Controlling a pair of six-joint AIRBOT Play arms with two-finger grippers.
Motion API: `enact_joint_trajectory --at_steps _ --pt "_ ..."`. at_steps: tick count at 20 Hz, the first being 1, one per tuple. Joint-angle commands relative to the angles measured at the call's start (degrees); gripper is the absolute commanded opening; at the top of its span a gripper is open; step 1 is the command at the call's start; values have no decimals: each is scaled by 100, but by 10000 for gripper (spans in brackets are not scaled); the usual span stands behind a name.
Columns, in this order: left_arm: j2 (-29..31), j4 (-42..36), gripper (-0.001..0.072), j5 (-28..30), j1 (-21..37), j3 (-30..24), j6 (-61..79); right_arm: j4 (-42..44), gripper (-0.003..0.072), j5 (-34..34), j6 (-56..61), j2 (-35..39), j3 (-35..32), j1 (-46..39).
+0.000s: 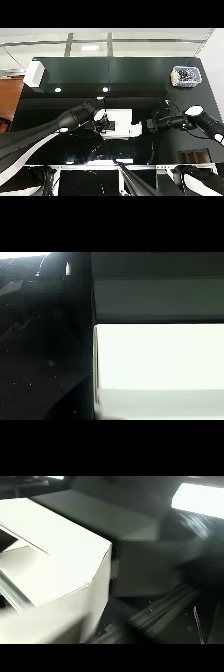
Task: Fold the box and place the chain.
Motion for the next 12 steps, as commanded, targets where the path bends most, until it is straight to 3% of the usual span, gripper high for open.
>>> enact_joint_trajectory --at_steps 1,6,7,8,12 --pt "0 -2 31 4 4 2 7 7 550 149 13 -11 201 90" --pt "0 0 31 7 4 2 4 282 548 105 208 -11 240 557" --pt "0 0 31 9 4 2 7 280 516 35 354 -11 278 710" --pt "0 2 30 9 4 2 4 286 438 -35 472 -11 319 881" --pt "0 4 31 13 4 2 7 -144 439 -675 1338 -11 481 1582"
